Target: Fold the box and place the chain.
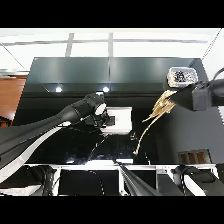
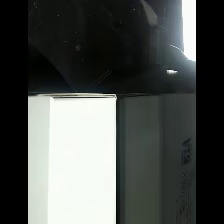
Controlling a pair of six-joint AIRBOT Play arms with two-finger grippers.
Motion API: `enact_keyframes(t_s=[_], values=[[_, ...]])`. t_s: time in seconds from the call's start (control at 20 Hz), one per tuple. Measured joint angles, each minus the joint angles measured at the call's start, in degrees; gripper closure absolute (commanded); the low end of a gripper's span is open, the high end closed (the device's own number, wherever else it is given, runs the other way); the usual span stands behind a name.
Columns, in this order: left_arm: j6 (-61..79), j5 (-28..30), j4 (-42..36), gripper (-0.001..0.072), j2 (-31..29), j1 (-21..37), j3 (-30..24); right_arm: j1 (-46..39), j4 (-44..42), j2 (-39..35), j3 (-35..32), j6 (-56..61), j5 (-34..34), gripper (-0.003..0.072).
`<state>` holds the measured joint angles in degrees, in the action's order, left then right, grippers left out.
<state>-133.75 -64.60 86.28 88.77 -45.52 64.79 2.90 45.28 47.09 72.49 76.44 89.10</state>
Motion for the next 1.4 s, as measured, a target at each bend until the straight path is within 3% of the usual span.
enact_keyframes(t_s=[0.45,0.8,1.15,1.4], values=[[0.0,0.0,0.0,0.0681,0.0,0.0,0.0,2.1,-8.1,1.0,-5.2,-3.7,-3.4,0.0681],[0.0,0.0,0.0,0.0681,0.0,0.0,0.0,4.4,-12.8,6.8,-10.0,-8.2,-9.7,0.0680],[0.0,0.0,0.0,0.0681,0.0,0.0,0.0,10.6,-12.6,13.6,-11.5,-10.5,-13.9,0.0680],[0.0,0.0,0.0,0.0681,0.0,0.0,0.0,13.4,-11.4,16.7,-16.2,-11.0,-18.8,0.0674]])
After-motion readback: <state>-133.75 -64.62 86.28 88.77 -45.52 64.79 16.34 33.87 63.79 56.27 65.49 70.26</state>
